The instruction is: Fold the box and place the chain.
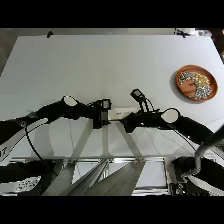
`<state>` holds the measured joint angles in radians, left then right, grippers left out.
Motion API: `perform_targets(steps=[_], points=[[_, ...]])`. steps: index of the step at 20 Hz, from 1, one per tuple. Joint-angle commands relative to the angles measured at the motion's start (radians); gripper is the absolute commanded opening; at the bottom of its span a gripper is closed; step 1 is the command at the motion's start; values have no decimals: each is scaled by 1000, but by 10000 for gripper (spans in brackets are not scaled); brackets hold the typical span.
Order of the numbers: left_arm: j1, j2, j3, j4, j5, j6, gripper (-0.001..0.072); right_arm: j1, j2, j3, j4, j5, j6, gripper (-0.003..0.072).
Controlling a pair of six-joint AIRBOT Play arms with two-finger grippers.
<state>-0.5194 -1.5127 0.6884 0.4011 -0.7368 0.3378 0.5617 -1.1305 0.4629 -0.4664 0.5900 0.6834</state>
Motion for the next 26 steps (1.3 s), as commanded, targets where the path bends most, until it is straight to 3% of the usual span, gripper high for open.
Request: perform_targets(steps=[1,9,12,16,26], points=[[0,1,0,-1,0,-2,210,0,2,-3,14,-30,-7,4],[0,1,0,-1,0,-2,210,-52,254,32,43,-39,-26,8],[0,1,0,-1,0,-2,210,-123,340,32,-143,-10,100,8],[0,1,0,-1,0,-2,210,-167,301,26,-425,116,237,6],[0,1,0,-1,0,-2,210,-167,115,25,-412,50,193,4]])
